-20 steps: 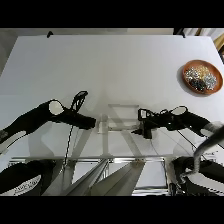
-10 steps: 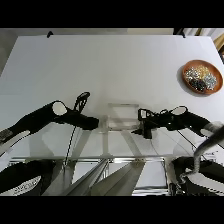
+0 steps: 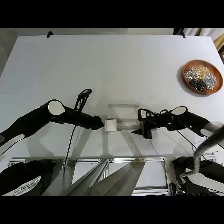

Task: Fold the box and place the chain.

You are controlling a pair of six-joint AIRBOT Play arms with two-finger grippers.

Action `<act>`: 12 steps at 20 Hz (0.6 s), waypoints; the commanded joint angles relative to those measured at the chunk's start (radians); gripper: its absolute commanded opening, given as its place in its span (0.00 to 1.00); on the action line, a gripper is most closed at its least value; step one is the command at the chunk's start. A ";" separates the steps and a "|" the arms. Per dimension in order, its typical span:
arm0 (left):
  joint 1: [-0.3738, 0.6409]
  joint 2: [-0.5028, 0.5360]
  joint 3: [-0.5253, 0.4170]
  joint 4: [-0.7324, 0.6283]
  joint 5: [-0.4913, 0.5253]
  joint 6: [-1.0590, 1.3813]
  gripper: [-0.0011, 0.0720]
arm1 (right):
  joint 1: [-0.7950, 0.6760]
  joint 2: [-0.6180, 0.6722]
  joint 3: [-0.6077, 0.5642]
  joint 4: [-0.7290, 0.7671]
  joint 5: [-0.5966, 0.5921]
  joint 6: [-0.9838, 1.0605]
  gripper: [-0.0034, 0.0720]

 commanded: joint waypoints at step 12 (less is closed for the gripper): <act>-0.058 0.001 0.032 -0.027 0.013 -0.047 0.59 | 0.000 0.001 0.000 0.000 0.000 0.000 0.49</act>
